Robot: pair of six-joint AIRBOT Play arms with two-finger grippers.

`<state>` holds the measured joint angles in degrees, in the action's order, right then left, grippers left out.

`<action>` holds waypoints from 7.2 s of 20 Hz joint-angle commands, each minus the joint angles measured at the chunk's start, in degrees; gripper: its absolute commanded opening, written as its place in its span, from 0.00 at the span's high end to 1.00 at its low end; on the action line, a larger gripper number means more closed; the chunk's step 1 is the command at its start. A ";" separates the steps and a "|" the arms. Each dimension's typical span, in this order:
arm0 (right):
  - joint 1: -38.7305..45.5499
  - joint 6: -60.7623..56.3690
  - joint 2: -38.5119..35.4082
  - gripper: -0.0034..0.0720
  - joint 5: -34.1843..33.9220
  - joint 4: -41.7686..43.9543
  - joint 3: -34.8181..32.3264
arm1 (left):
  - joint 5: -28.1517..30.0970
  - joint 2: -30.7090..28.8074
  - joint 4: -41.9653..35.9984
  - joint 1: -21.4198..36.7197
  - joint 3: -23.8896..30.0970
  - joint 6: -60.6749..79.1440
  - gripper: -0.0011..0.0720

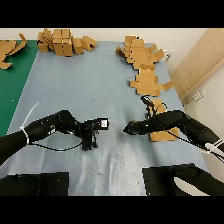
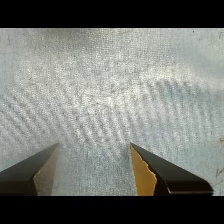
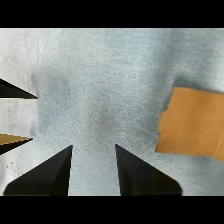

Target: Fold the box.

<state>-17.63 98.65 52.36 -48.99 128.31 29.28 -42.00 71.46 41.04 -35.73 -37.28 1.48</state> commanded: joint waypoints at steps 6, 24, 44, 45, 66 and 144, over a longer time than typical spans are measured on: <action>0.00 -0.02 -0.04 0.42 0.00 0.02 0.04 | 0.00 -0.02 0.00 0.00 -0.02 0.02 0.04; 22.14 -17.51 -0.22 0.41 -27.61 -24.72 28.96 | -2.89 -0.02 -18.47 0.00 -0.09 -6.73 0.04; 49.96 -2.75 18.56 0.29 -29.22 -51.34 29.29 | -11.15 -16.92 0.70 18.60 -4.04 -51.52 0.04; 50.69 -1.27 19.54 0.29 -28.68 -48.89 29.31 | -11.39 -17.16 0.83 18.60 -4.04 -51.41 0.04; 49.33 16.26 15.37 0.95 -36.41 -6.84 25.38 | -10.45 -17.16 -6.78 18.58 -4.04 -51.47 0.04; 2.84 31.65 2.32 0.95 -3.50 16.79 -6.34 | -18.80 9.62 -29.97 24.04 -4.22 -24.13 0.53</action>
<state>-14.72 130.52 54.46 -52.47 145.18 22.94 -61.43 80.88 12.93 -11.75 -41.45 -26.20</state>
